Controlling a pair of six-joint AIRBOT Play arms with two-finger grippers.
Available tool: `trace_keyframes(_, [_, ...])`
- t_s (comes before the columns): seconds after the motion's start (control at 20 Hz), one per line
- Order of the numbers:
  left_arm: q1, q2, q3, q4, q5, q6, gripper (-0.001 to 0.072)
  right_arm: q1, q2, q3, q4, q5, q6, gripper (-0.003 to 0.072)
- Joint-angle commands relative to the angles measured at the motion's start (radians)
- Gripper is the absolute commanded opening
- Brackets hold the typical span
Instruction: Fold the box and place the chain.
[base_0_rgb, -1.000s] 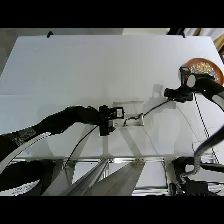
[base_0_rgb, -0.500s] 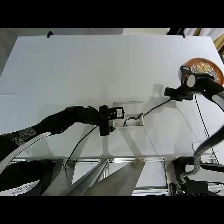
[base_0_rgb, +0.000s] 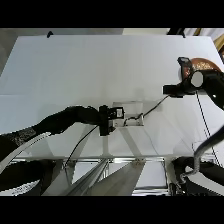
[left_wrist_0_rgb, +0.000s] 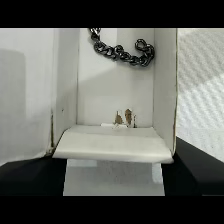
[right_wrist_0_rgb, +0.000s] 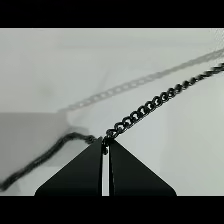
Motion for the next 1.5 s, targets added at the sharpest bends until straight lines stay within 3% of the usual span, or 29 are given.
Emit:
trace_keyframes(0.0, [0.000,0.000,0.000,0.000,0.000,0.000,0.0211,0.108,0.155,0.001,0.005,0.072,-0.007,0.0013])
trace_keyframes(0.3, [0.000,0.000,0.000,0.000,0.000,0.000,0.0211,0.322,0.347,0.001,0.082,0.107,0.004,0.0013])
trace_keyframes(0.55, [0.000,0.000,0.000,0.000,0.000,0.000,0.0211,0.417,0.410,0.001,0.211,0.098,0.005,0.0013])
trace_keyframes(1.0, [0.000,0.000,0.000,0.000,0.000,0.000,0.0211,0.458,0.444,0.001,0.412,-0.001,0.000,0.0013])
trace_keyframes(1.45, [0.000,0.000,0.000,0.000,0.000,0.000,0.0211,0.457,0.446,0.000,0.379,-0.035,0.001,0.0013])
